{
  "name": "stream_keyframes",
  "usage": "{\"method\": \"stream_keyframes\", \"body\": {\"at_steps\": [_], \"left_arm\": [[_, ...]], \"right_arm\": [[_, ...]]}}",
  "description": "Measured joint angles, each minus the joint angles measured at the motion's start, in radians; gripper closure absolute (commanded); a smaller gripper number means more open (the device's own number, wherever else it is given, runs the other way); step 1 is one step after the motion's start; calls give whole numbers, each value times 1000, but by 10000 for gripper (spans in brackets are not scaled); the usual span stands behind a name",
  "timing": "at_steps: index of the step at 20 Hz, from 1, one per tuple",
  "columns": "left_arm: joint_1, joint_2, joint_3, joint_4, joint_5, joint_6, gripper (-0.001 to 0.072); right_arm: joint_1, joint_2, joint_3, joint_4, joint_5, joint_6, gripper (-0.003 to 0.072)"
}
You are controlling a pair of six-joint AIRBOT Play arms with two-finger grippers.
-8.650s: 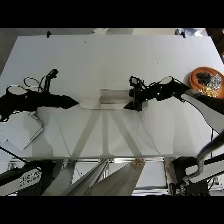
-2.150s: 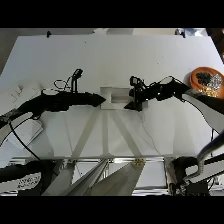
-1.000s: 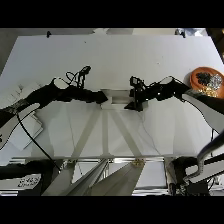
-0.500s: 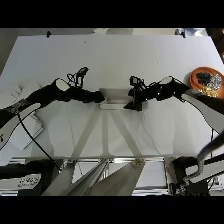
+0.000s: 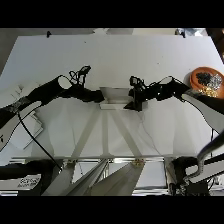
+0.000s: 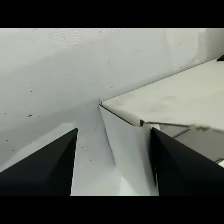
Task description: Fold the box and place the chain.
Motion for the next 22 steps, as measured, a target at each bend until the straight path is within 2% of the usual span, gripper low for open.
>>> {"method": "stream_keyframes", "body": {"at_steps": [1, 3, 7, 9, 10, 12, 19, 20, 21, 22], "left_arm": [[-12, -2, 26, 53, -18, -40, 317], [-35, -15, 75, 141, -60, -106, 317], [-82, -79, 158, 228, -146, -209, 327], [-102, -116, 195, 249, -180, -262, 379], [-111, -131, 212, 258, -195, -285, 380], [-125, -154, 249, 275, -229, -328, 458], [-161, -190, 313, 335, -334, -484, 461], [-165, -193, 315, 352, -349, -512, 511], [-167, -195, 317, 369, -367, -541, 519], [-169, -196, 318, 384, -380, -570, 584]], "right_arm": [[0, 0, 0, 0, 0, 0, 236], [0, 0, 0, 0, 0, 0, 236], [0, 0, 0, 0, -1, 0, 236], [0, 0, 0, 0, -1, 0, 236], [0, 0, 0, 0, 0, 0, 236], [0, 0, 0, -2, 0, 0, 236], [0, 0, -1, -1, 2, -3, 236], [0, 0, -1, -1, 1, -3, 236], [0, 0, -1, 1, 2, -3, 236], [1, 0, -1, 2, 2, -2, 236]]}}
